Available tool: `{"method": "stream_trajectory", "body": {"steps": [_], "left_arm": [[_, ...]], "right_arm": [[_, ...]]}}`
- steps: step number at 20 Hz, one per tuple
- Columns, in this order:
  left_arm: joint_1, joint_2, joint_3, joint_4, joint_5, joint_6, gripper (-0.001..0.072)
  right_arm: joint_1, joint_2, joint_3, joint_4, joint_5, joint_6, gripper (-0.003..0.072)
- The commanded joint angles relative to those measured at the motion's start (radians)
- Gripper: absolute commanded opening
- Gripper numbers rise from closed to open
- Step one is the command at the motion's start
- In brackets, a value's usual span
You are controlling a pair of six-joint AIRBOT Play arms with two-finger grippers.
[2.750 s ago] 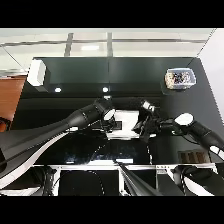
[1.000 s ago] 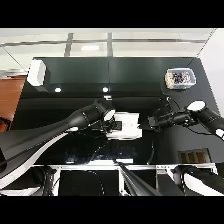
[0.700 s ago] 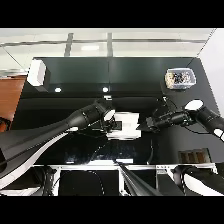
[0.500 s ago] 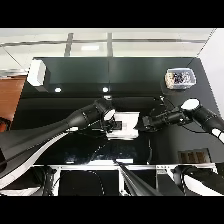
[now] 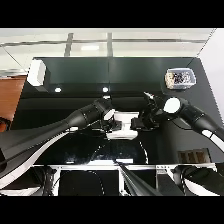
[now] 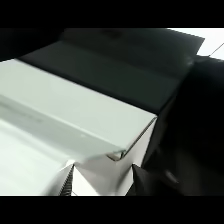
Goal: Fold the box and place the chain.
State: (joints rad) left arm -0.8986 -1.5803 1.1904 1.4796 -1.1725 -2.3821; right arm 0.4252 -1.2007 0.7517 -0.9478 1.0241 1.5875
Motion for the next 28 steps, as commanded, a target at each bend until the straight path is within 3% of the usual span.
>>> {"method": "stream_trajectory", "body": {"steps": [1,4,9,20,21,22,23,28], "left_arm": [[0.000,0.000,0.000,0.001,0.002,0.000,0.0030],[0.000,0.000,0.000,0.000,0.013,0.000,0.0029],[0.000,0.000,0.000,0.000,0.013,0.000,0.0029],[0.000,0.000,0.000,0.000,0.019,0.000,0.0029],[0.000,0.000,0.000,0.000,0.019,0.000,0.0029],[0.000,0.000,0.000,0.000,0.019,0.000,0.0029],[0.000,0.000,0.000,0.000,0.019,0.000,0.0030],[0.000,0.000,0.000,0.000,0.019,0.000,0.0029]], "right_arm": [[0.115,0.000,0.024,-0.235,-0.050,0.240,0.0339],[0.193,-0.005,0.030,-0.375,-0.088,0.404,0.0340],[0.244,-0.060,0.084,-0.519,-0.013,0.586,0.0340],[0.287,-0.116,0.085,-0.552,0.031,0.695,0.0339],[0.287,-0.118,0.085,-0.546,0.030,0.695,0.0264],[0.287,-0.118,0.085,-0.546,0.022,0.695,0.0108],[0.287,-0.118,0.085,-0.542,0.011,0.696,0.0010],[0.287,-0.118,0.085,-0.542,0.006,0.720,0.0012]]}}
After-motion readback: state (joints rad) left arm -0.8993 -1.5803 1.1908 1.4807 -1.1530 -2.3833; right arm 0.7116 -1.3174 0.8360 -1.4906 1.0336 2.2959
